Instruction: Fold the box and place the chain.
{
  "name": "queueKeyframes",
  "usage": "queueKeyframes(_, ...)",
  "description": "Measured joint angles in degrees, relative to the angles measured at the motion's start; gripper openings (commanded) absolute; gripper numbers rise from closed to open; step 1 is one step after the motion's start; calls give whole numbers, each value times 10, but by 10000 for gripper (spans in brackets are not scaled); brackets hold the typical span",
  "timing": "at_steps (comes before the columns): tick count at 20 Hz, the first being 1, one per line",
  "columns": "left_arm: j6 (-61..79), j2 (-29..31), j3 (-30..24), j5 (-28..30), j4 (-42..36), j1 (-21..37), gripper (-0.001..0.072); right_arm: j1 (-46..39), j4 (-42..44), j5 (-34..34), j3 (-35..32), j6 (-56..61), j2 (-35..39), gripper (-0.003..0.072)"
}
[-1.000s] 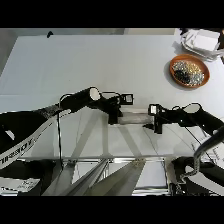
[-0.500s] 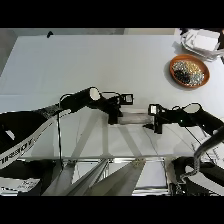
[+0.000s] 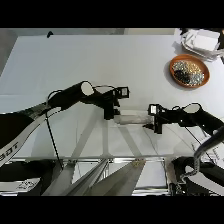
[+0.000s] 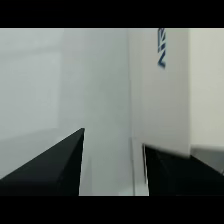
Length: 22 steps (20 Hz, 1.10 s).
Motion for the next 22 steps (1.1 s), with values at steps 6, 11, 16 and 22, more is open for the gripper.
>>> queueKeyframes(6, -104, 109, 0, -70, 94, 45, 10, 0, 0, -1, 0, 0, 0, 323)
queueKeyframes(11, -129, 160, -1, -150, 75, -13, 4, 0, 0, 0, 0, 0, 0, 323)
queueKeyframes(16, -157, 125, -3, -88, 48, -123, 3, 0, 0, 0, 0, 0, 0, 323)
queueKeyframes(22, -282, 67, -3, 213, 23, -150, 4, 0, 0, 0, 0, 0, 0, 323)
